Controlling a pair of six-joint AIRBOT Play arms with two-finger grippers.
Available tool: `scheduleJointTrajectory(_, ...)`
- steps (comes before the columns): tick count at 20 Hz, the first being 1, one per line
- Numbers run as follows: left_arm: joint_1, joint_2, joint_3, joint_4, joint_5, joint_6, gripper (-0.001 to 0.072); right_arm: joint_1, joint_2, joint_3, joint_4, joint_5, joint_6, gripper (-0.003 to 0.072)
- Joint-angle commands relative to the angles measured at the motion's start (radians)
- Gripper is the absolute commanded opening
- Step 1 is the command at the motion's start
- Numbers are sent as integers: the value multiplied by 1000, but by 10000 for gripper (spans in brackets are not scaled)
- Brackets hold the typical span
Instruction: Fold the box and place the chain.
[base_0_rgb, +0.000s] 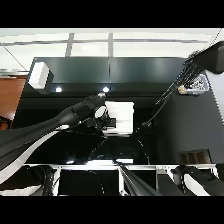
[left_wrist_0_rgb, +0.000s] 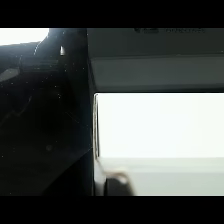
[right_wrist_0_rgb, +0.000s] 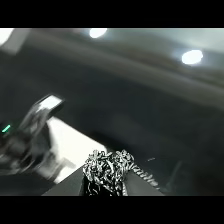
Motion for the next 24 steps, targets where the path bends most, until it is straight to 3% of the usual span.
scheduleJointTrajectory(1,0,0,1,0,0,0,30,69,1,-94,108,19,-53,15)
scheduleJointTrajectory(7,0,0,1,0,0,0,30,183,-3,-291,217,-43,-81,14)
scheduleJointTrajectory(14,0,0,1,0,0,0,30,321,-40,-533,230,-319,-92,15)
scheduleJointTrajectory(24,0,0,1,0,0,0,30,340,-94,-769,224,-483,-91,17)
